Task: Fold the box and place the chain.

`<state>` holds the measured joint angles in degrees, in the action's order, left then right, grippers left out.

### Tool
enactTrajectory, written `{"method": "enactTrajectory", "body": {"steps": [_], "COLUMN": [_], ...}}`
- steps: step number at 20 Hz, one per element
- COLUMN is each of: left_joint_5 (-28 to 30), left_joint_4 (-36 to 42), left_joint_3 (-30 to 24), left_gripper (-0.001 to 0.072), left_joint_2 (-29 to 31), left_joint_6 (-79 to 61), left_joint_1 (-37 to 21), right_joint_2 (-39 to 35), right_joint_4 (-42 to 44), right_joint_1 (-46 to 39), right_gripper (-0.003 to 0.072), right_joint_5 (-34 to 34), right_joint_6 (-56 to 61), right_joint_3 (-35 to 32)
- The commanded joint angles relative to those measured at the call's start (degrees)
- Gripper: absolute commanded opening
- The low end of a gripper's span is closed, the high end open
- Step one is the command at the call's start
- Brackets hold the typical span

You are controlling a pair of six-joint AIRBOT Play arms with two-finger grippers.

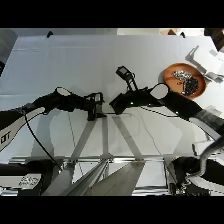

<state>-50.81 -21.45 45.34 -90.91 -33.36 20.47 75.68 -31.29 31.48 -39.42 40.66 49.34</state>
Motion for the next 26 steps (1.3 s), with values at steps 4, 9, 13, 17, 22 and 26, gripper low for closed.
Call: {"method": "enactTrajectory", "body": {"steps": [4, 9, 13, 17, 22, 26], "left_joint_5": [0.0, 0.0, 0.0, 0.0, 0.0, 0.0], "left_joint_4": [0.0, 0.0, 0.0, 0.0, 0.0, 0.0], "left_joint_3": [0.0, 0.0, 0.0, 0.0, 0.0, 0.0], "left_gripper": [0.0213, 0.0213, 0.0213, 0.0213, 0.0213, 0.0213], "left_joint_2": [0.0, 0.0, 0.0, 0.0, 0.0, 0.0], "left_joint_6": [0.0, 0.0, 0.0, 0.0, 0.0, 0.0], "left_joint_1": [0.0, 0.0, 0.0, 0.0, 0.0, 0.0], "right_joint_2": [6.9, 7.6, 7.1, 3.2, -6.7, -17.0], "right_joint_4": [1.1, 1.1, 1.1, 1.1, -0.1, -14.3], "right_joint_1": [-0.9, -0.9, -0.9, -1.7, -10.3, -21.4], "right_gripper": [0.0007, 0.0006, 0.0006, 0.0007, 0.0007, 0.0007], "right_joint_5": [-5.4, -4.5, -4.6, -3.0, -6.7, -12.0], "right_joint_6": [3.0, 2.9, 2.8, 2.8, 3.2, 11.0], "right_joint_3": [-1.7, -1.7, -1.7, -1.7, -1.6, -1.6]}}
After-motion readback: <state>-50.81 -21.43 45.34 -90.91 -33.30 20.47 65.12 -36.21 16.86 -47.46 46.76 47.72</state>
